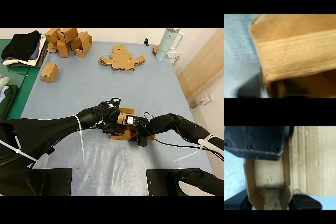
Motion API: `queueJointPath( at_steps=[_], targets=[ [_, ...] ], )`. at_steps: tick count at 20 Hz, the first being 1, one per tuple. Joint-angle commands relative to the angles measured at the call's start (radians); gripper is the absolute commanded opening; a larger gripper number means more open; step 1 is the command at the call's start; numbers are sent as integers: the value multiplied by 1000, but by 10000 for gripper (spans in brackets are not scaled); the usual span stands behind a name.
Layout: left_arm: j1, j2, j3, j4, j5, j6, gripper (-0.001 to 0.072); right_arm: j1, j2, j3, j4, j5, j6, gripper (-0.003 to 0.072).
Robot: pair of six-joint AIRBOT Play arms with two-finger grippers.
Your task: Fold the box.
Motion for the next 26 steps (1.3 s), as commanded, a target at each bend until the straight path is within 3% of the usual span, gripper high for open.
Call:
queueJointPath(
  at_steps=[1,11,12,13,14,20,21,22,26],
  targets=[
    [-2,-9,6,2,2,-2,13,1,0,0,0,1,-2,538],
    [-2,-9,6,-3,-46,5,16,1,0,0,0,1,-2,538],
    [-2,-9,6,-2,-52,8,45,1,0,0,0,1,-2,538],
    [-2,-9,6,-2,-53,8,277,1,0,0,0,1,-2,538],
    [-2,-9,6,-3,-53,3,428,1,0,0,0,1,-2,538],
    [1,-8,59,-2,-143,66,442,1,0,0,0,1,-2,538],
    [5,-8,82,-3,-173,88,577,1,0,0,0,1,-2,538],
    [14,-8,108,-2,-208,104,626,1,0,0,0,1,-2,538],
    [79,-8,186,-3,-333,216,625,1,0,0,0,1,-2,538]
  ],
)
